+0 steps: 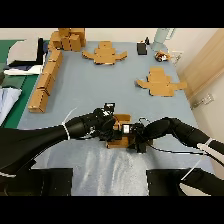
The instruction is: Fold the box.
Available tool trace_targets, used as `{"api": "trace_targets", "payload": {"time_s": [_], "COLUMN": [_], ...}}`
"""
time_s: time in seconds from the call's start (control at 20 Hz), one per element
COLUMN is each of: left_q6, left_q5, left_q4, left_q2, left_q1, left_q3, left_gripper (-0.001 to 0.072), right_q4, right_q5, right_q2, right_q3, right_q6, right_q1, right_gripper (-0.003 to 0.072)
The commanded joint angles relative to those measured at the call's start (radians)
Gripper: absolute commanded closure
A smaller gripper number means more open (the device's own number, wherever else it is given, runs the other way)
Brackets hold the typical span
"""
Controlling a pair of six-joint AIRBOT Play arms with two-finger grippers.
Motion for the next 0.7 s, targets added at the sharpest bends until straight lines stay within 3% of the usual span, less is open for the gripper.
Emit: {"api": "trace_targets", "payload": {"time_s": [0.0,0.15,0.2,0.25,0.3,0.65], "left_q6": [0.001,0.002,0.001,0.001,0.001,0.0], "left_q5": [0.019,0.018,0.018,0.018,0.016,-0.003], "left_q4": [-0.015,-0.033,-0.034,-0.036,-0.037,-0.04], "left_q2": [-0.001,0.0,0.0,0.0,0.0,0.0], "left_q1": [-0.001,-0.001,-0.001,-0.001,0.001,0.007], "left_q3": [0.002,0.002,0.002,0.002,0.002,0.002], "left_gripper": [0.0694,0.0691,0.0528,0.0278,0.0225,0.0225], "right_q4": [-0.002,-0.002,-0.002,-0.002,-0.002,-0.002], "right_q5": [0.0,0.0,0.0,0.0,0.0,0.0], "right_q2": [0.0,0.0,0.0,0.0,0.0,0.0], "right_q3": [0.001,0.001,0.001,0.001,0.001,0.001], "right_q6": [-0.005,-0.005,-0.005,-0.005,-0.005,-0.005], "right_q1": [0.0,0.0,0.0,0.0,0.0,0.0], "right_gripper": [0.0289,0.0288,0.0289,0.0289,0.0289,0.0289]}}
